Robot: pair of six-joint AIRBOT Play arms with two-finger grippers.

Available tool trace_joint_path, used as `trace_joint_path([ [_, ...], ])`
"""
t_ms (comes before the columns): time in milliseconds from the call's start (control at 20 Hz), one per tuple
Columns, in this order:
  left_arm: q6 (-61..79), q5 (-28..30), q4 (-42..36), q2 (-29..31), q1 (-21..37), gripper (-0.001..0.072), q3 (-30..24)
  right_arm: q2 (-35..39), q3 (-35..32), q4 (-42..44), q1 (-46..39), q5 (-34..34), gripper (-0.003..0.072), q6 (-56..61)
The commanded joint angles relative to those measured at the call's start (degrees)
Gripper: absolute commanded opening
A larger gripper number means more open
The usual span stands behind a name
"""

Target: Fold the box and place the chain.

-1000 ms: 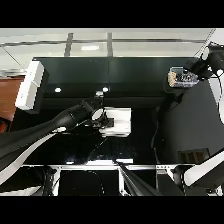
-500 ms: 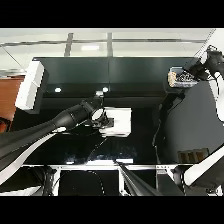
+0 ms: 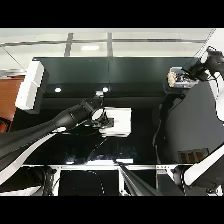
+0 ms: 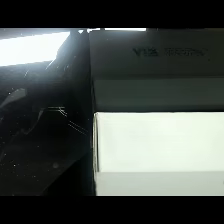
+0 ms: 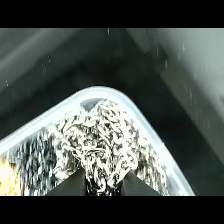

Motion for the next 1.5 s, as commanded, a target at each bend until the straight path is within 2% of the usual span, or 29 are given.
trace_joint_path([
  [0,0.02,-0.02,-0.35,-0.02,0.02,0.0028,0.04,2.8,4.09,1.9,0.0,6.88,0.0008,-5.4],
  [250,0.02,0.02,-0.85,-0.02,0.02,0.0028,0.04,17.05,5.31,6.67,0.02,9.14,0.0007,-12.74],
  [400,0.04,0.07,-0.79,-0.02,0.02,0.0028,0.04,25.51,5.31,9.33,0.04,13.25,0.0007,-16.22],
  [600,0.02,-0.02,-0.83,-0.02,0.0,0.0028,0.04,35.3,5.31,10.73,2.56,24.79,0.0008,-22.03],
  [750,0.02,0.02,-0.85,-0.02,0.0,0.0028,0.04,40.5,5.22,15.37,7.13,38.18,0.0008,-26.67],
  [850,0.02,0.04,-0.81,-0.02,0.0,0.0028,0.04,44.57,2.51,18.78,11.17,42.58,0.0008,-27.78],
  [1000,0.02,0.04,-0.81,-0.02,0.0,0.0028,0.04,53.11,-9.16,24.02,16.74,40.65,0.0008,-27.56],
  [1100,0.02,0.0,-0.81,-0.02,0.0,0.0028,0.04,59.23,-20.09,29.14,20.39,35.01,0.0008,-26.51],
  [1250,0.02,0.02,-0.79,-0.02,0.02,0.0028,0.04,65.44,-35.85,37.03,26.16,23.34,0.0008,-25.14],
  [1450,0.02,0.07,-0.81,-0.02,0.0,0.0028,0.04,65.9,-52.59,47.25,36.28,2.99,0.0008,-24.37],
])
